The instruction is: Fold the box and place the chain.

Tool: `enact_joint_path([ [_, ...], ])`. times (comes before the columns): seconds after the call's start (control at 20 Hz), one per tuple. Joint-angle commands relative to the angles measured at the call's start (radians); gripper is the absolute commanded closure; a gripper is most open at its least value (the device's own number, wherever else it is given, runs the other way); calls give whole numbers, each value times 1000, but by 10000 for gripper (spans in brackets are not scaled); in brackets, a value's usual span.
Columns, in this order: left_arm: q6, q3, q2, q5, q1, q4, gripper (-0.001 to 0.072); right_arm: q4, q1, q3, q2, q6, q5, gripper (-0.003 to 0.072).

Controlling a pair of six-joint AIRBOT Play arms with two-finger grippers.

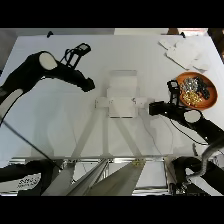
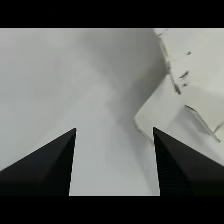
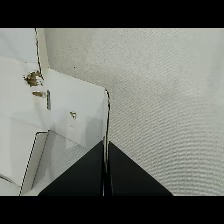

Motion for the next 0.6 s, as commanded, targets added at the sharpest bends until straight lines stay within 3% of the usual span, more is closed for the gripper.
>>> enact_joint_path([
  [0.0, 228, 137, -196, -128, 1, -226, 169, 0, 1, -1, 0, 0, 0, 678],
  [0.1, 232, 180, -277, -121, 6, -343, 168, 0, 1, -1, 0, 0, 0, 678],
  [0.25, 233, 238, -369, -139, 10, -401, 165, 0, 1, -1, 0, 0, 0, 678],
  [0.55, 342, 249, -388, -113, 7, -461, 166, 0, 1, -1, 0, 0, 0, 678],
])
